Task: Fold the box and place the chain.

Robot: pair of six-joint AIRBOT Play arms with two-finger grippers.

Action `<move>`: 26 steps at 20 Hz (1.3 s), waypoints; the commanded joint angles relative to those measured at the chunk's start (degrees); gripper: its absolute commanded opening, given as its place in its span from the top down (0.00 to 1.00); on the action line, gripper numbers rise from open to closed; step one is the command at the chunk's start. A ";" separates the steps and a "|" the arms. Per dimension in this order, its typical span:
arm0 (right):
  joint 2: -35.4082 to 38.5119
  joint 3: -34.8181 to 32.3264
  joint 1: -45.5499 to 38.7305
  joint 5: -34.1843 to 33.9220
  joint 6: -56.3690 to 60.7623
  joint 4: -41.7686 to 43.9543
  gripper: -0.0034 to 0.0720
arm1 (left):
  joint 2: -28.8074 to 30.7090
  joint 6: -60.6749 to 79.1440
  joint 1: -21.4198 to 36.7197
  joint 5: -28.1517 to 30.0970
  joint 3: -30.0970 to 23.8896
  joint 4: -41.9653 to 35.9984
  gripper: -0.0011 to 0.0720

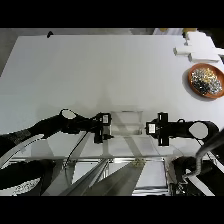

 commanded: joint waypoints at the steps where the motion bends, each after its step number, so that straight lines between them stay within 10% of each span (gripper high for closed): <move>1: -0.11 -1.95 0.04 -3.10 -6.43 7.10 0.67 | 0.02 0.00 0.02 0.00 0.02 0.00 0.61; 26: -11.32 -2.86 0.07 -2.93 -22.34 29.53 0.69 | 0.02 0.00 0.02 0.00 0.02 0.00 0.61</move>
